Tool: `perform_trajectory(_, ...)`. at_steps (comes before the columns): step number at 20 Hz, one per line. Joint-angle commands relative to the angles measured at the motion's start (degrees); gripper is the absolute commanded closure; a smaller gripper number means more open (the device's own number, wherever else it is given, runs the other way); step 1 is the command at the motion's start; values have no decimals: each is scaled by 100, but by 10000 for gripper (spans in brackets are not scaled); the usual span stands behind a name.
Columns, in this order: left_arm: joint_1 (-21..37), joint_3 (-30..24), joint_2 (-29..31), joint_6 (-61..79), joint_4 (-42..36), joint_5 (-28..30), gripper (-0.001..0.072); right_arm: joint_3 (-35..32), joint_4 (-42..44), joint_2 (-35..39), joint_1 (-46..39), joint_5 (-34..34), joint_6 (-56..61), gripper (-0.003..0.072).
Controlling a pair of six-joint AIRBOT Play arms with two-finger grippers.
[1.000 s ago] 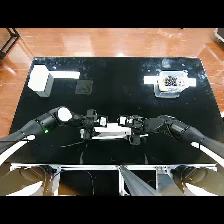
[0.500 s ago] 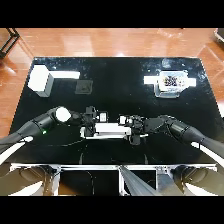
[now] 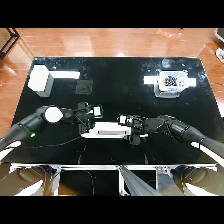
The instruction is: Fold the box and place the chain.
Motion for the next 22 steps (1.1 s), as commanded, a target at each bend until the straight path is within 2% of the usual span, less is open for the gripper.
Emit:
perform_trajectory(1,284,7,831,-1233,575,-634,80,-2,-7,0,2,-2,22,472)
perform_trajectory(3,319,7,1338,-2188,507,-1113,92,-2,-7,0,2,-2,22,471)
perform_trajectory(4,319,7,1513,-2610,420,-1443,130,-2,-7,0,2,-2,22,471)
perform_trajectory(5,319,4,1637,-2966,267,-1856,300,-2,-7,0,2,-2,22,471)
perform_trajectory(6,319,0,1690,-3211,24,-2312,536,-2,-7,0,2,-2,22,471)
perform_trajectory(7,317,-11,1685,-3228,-278,-2754,684,-2,-7,0,2,-2,22,471)
perform_trajectory(8,289,-70,1676,-3230,-706,-3047,685,-2,-7,0,2,-2,22,471)
perform_trajectory(10,107,-249,1676,-3224,-1311,-2835,686,-2,-7,0,2,-2,22,471)
perform_trajectory(13,-380,-444,1574,-3224,-1464,-1416,685,-2,-7,0,2,-2,22,471)
perform_trajectory(16,-651,-446,1237,-3224,-1541,-334,686,-2,-7,0,2,-2,22,470)
perform_trajectory(22,-719,-446,870,-3174,-1596,1239,685,-2,-7,0,2,-4,22,471)
